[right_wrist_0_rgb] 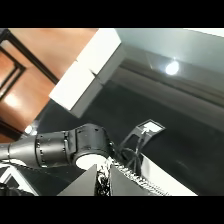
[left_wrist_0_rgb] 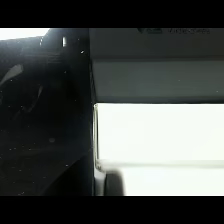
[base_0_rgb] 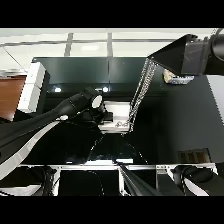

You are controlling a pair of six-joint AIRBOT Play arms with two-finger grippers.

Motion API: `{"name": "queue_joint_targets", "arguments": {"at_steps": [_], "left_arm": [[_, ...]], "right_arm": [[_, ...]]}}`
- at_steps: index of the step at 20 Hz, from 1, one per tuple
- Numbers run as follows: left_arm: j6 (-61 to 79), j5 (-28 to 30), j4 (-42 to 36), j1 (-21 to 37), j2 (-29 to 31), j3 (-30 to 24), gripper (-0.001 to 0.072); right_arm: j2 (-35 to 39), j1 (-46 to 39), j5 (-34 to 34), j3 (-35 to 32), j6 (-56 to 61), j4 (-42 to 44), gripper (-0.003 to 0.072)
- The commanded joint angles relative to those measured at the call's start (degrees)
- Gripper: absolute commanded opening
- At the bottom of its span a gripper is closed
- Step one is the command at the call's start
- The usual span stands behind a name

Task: Fold the box and place the chain.

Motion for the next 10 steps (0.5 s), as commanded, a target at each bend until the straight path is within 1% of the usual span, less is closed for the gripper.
{"name": "queue_joint_targets", "arguments": {"at_steps": [1, 4, 6, 8, 10], "left_arm": [[0.0, 0.0, 0.0, 0.0, 0.0, 0.0, 0.0029], [0.0, 0.0, 0.0, 0.0, 0.0, 0.0, 0.0029], [0.0, 0.0, 0.0, 0.0, 0.0, 0.0, 0.0029], [0.0, 0.0, 0.0, 0.0, 0.0, 0.0, 0.0029], [0.0, 0.0, 0.0, 0.0, 0.0, 0.0, 0.0029]], "right_arm": [[-0.9, 0.5, -0.3, 0.1, 0.0, 2.1, 0.0018], [-1.8, 0.5, -1.2, 0.1, -0.6, 5.6, 0.0018], [-1.9, 0.5, -3.5, 0.1, -1.9, 7.3, 0.0018], [-1.9, 0.5, -5.6, 0.1, -3.4, 10.4, 0.0018], [-1.9, 0.5, -6.1, 0.1, -5.1, 13.7, 0.0018]]}}
